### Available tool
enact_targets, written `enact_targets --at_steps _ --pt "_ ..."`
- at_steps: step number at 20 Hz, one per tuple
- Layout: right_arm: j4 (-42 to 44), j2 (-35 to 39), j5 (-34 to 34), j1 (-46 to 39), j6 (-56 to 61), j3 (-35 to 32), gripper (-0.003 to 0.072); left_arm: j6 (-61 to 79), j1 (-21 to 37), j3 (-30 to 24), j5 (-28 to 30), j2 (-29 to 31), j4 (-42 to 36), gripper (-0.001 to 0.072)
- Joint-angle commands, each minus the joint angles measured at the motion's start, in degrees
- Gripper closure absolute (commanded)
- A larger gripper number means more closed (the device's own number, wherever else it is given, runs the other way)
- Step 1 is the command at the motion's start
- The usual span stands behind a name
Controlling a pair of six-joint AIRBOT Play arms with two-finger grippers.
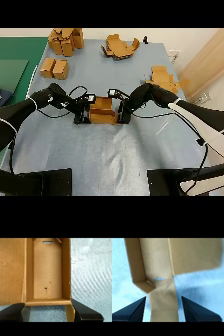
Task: Fold the box.
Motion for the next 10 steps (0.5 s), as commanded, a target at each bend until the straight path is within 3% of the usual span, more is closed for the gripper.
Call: enact_targets --at_steps 1,3,4,5,6,8,10 --pt "4.57 3.23 -6.08 -3.69 3.93 0.09 -0.0034 -0.09 -0.02 0.0 -0.2 0.0 0.61 0.0612" --pt "12.35 6.25 -7.91 -5.6 5.97 0.09 -0.0034 -0.09 -0.02 0.0 -0.15 0.0 0.61 0.0612" --pt "17.05 7.69 -6.78 -5.75 6.62 0.11 0.0077 -0.07 -0.02 0.0 -0.15 0.0 0.61 0.0613" --pt "20.9 8.63 -5.14 -5.18 6.21 0.44 0.0424 -0.04 -0.02 0.0 -0.15 0.0 0.61 0.0613" --pt "23.15 8.83 -3.17 -3.78 3.98 1.53 0.0683 -0.07 -0.02 0.0 -0.15 0.0 0.61 0.0612" --pt "22.84 6.84 2.08 0.24 4.22 5.18 0.0686 -0.04 -0.02 0.0 -0.15 0.0 0.61 0.0612" --pt "22.62 0.66 3.04 2.58 7.17 11.63 0.0686 -0.04 -0.02 0.0 -0.09 0.0 0.59 0.0613"
